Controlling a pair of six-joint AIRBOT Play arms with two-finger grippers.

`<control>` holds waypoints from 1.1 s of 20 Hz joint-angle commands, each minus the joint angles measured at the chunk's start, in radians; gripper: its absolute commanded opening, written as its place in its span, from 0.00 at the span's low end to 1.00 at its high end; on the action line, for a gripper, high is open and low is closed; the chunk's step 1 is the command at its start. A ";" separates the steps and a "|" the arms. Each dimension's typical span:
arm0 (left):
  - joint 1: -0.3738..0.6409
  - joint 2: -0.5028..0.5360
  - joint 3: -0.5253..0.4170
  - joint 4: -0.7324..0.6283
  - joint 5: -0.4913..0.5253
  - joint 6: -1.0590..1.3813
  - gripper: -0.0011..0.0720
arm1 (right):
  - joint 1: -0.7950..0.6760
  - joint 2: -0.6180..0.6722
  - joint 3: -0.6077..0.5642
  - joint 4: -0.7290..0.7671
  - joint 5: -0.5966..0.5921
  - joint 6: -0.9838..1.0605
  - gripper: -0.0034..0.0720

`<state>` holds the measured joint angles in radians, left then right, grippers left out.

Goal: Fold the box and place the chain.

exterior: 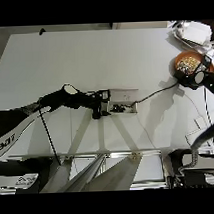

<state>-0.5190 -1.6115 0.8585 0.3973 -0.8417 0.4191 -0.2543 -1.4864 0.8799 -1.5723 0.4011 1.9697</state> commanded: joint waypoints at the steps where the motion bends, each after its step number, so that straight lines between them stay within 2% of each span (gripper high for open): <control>1: 0.000 0.000 0.000 0.000 0.000 0.000 0.39 | 0.049 0.077 0.000 0.060 0.003 -0.151 0.06; 4: 0.000 0.000 0.000 0.000 0.000 0.000 0.39 | 0.123 0.267 0.002 0.062 0.037 -0.221 0.06; 9: 0.000 0.000 0.000 0.000 0.000 0.000 0.39 | 0.253 0.629 0.002 0.062 0.255 -0.280 0.06; 14: 0.000 0.000 0.000 0.000 0.000 0.000 0.39 | 0.425 0.886 0.004 0.089 0.342 -0.331 0.06; 17: 0.000 0.000 0.000 0.000 0.000 0.000 0.39 | 0.561 0.959 0.007 0.119 0.339 -0.330 0.06; 19: 0.000 0.000 0.000 0.000 0.000 0.000 0.39 | 0.653 0.962 0.029 0.135 0.331 -0.330 0.06; 22: 0.000 0.000 0.000 0.000 0.000 0.000 0.39 | 0.777 0.959 0.055 0.137 0.245 -0.329 0.06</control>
<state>-0.5190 -1.6115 0.8585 0.3977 -0.8417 0.4191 0.4088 -0.5446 0.9146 -1.4494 0.7036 1.6440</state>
